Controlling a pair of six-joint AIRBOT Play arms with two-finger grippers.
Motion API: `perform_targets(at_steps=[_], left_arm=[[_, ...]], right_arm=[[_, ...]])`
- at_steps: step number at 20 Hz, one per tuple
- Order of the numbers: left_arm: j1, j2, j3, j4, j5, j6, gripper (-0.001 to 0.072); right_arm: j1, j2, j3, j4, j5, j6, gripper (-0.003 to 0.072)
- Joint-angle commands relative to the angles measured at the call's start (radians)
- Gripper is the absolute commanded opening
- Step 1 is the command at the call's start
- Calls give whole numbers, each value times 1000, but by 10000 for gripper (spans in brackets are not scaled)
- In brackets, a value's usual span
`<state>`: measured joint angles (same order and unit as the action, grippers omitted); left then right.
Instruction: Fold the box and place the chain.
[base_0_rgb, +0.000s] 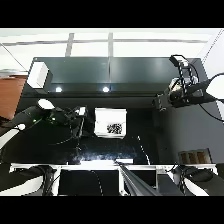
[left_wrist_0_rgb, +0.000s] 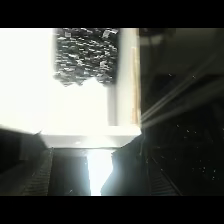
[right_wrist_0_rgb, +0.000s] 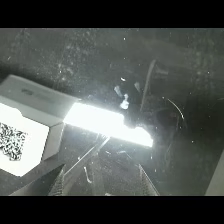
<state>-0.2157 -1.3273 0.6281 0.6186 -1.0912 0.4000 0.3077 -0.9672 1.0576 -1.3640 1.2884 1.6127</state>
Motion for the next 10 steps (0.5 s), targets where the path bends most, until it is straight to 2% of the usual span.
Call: perform_targets(at_steps=[1, 10], left_arm=[[-47, -5, 3, 35, 50, -34, 710], [-46, -4, 3, 28, 62, -71, 710]], right_arm=[[0, 0, 0, 0, -13, 0, 558], [0, 0, -1, 1, -8, 1, 558]])
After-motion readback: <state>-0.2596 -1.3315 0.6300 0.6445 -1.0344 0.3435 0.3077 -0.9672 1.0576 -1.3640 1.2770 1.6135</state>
